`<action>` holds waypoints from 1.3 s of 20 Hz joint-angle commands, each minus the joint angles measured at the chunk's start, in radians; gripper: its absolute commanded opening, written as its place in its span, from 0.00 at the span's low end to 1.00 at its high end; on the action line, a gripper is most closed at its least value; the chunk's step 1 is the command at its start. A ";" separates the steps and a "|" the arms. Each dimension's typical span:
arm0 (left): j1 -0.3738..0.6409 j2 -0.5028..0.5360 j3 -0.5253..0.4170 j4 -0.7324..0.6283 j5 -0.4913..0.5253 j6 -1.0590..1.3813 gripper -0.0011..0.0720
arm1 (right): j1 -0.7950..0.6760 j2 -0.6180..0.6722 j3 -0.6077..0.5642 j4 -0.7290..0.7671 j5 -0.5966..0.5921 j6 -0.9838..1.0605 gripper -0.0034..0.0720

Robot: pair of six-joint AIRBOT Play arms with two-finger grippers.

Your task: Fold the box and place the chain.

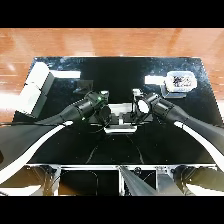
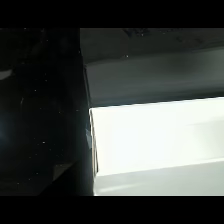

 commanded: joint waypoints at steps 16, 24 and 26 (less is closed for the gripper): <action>0.001 0.000 0.000 0.008 -0.005 0.000 0.04 | 0.017 0.409 -0.003 -0.050 0.221 -0.171 0.57; 0.000 0.000 0.000 0.008 -0.005 0.000 0.04 | -0.228 0.597 -0.055 -0.404 0.236 -0.140 0.57; 0.000 0.000 0.000 0.009 -0.005 0.000 0.04 | -0.374 0.583 -0.066 -0.385 0.094 -0.155 0.57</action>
